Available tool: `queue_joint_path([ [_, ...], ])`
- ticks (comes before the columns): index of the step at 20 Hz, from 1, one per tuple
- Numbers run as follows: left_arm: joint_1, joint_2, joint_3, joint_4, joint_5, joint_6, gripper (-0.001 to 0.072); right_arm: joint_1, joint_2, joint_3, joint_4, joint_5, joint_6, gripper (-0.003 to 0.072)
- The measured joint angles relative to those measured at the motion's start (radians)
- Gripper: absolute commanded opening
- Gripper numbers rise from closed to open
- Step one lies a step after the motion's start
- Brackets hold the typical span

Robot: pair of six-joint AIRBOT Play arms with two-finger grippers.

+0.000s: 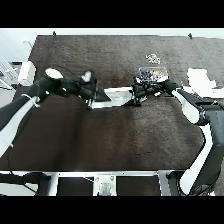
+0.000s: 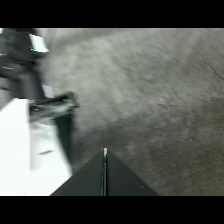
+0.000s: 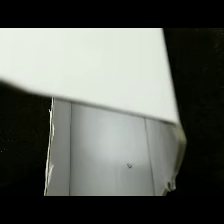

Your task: Fold the box and place the chain.

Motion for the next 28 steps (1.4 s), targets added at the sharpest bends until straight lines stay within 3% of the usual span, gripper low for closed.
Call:
queue_joint_path([
  [4,-0.04,-0.019,-0.067,-0.045,0.161,0.001,0.0019,0.0,0.0,0.0,0.0,0.0,0.0,0.0572],
  [8,-0.021,-0.083,-0.014,-0.111,0.261,0.016,0.0019,0.0,0.0,0.0,0.0,0.0,0.0,0.0572],
  [20,0.024,-0.304,0.259,-0.125,0.282,0.018,0.0019,0.0,0.0,0.0,0.0,0.0,0.0,0.0572],
  [28,0.024,-0.402,0.317,-0.117,0.291,0.001,0.0018,0.0,0.0,0.0,0.0,0.0,0.0,0.0572],
])
